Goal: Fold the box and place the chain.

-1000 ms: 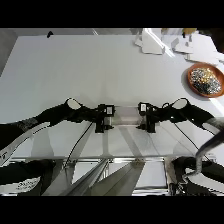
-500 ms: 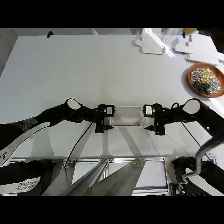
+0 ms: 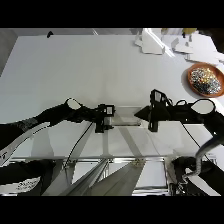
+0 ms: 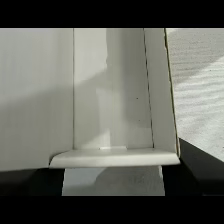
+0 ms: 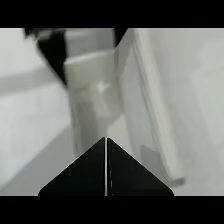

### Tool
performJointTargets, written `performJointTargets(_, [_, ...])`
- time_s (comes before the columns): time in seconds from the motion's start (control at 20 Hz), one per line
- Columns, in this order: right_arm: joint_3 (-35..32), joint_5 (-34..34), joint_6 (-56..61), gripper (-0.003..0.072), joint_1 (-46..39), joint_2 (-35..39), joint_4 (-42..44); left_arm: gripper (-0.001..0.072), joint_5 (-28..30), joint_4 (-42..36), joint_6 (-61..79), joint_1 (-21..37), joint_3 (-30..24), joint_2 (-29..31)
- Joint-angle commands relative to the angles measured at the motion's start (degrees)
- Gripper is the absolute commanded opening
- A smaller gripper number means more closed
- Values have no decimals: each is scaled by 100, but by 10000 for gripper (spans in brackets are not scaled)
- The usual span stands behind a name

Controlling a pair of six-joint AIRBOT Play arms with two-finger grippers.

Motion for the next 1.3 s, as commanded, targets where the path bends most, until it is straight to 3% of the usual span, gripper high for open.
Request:
performJointTargets(0.0, [4, -1281, -192, 18, 4, -745, 1705, 208, 4, 0, 0, 4, 0, 7])
performJointTargets(0.15, [4, -1825, -109, 18, 4, -1447, 2059, 208, 4, 0, 0, 4, 0, 4])
performJointTargets(0.4, [4, -1899, 960, 18, 2, -1843, 831, 208, 4, 0, 0, 4, 0, 7])
performJointTargets(0.65, [186, -1412, 1246, 18, -2, -946, 170, 208, 4, 2, 0, 4, 0, 4])
performJointTargets(0.8, [232, -1189, 1633, 18, 0, -24, -1169, 208, 4, 0, 0, 4, 0, 7])
performJointTargets(0.9, [232, -667, 1628, 17, 0, 343, -2352, 208, 4, 0, 0, 4, 0, 4])
performJointTargets(1.0, [229, -94, 1585, 17, 0, 326, -3193, 208, 4, 0, 0, 4, 0, 4])
performJointTargets(1.1, [201, 291, 1082, 18, 0, 199, -3493, 208, 4, 0, 0, 4, 0, 7])
performJointTargets(1.15, [179, 400, 780, 33, 0, 149, -3480, 208, 7, 0, 0, 4, 0, 7])
performJointTargets(1.25, [87, 393, 229, 214, -2, 59, -3320, 208, 4, 0, 0, 4, 0, 7])
